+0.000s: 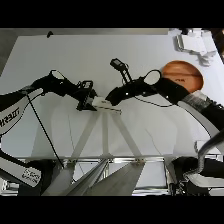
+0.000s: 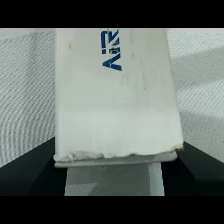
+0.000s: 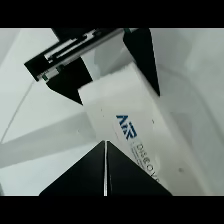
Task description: Fold the box and place the chain.
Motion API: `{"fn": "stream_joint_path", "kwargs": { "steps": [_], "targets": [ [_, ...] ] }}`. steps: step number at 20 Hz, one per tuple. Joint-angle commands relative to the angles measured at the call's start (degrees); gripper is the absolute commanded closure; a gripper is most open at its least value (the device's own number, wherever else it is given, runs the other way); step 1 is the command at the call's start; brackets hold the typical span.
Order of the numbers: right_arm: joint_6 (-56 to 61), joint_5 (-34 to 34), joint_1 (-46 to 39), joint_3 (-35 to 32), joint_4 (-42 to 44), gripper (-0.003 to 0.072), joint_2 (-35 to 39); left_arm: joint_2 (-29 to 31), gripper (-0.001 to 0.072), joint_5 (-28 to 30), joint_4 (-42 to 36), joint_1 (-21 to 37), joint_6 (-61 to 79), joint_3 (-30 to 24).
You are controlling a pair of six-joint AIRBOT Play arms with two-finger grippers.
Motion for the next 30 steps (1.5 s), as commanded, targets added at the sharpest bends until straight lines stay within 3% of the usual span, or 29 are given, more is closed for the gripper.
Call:
{"fn": "stream_joint_path", "kwargs": {
  "steps": [1,7,16,20,26,30],
  "targets": [
    [0.42,-3.23,0.87,-6.25,6.23,0.0674,-1.81,0.04,0.0653,0.02,0.0,0.04,0.0,0.02],
    [0.42,-1.7,0.9,-7.17,6.12,0.0675,-4.11,0.04,0.0653,0.02,0.0,0.04,0.0,0.02],
    [0.57,-3.1,-2.49,-7.13,2.62,0.0675,14.58,0.04,0.0653,0.02,-0.02,0.04,0.0,0.02],
    [10.27,-2.64,-8.0,-7.13,-12.44,0.0675,20.9,0.04,0.0653,0.02,0.0,0.04,0.0,0.02],
    [30.56,6.14,-17.0,-7.15,-50.29,0.0675,21.81,0.04,0.0653,-0.5,0.0,0.04,-0.22,0.02],
    [31.76,6.01,-22.14,-7.15,-51.63,0.0675,21.81,0.02,0.0656,-2.56,-0.33,0.02,-0.66,0.02]
  ]
}}
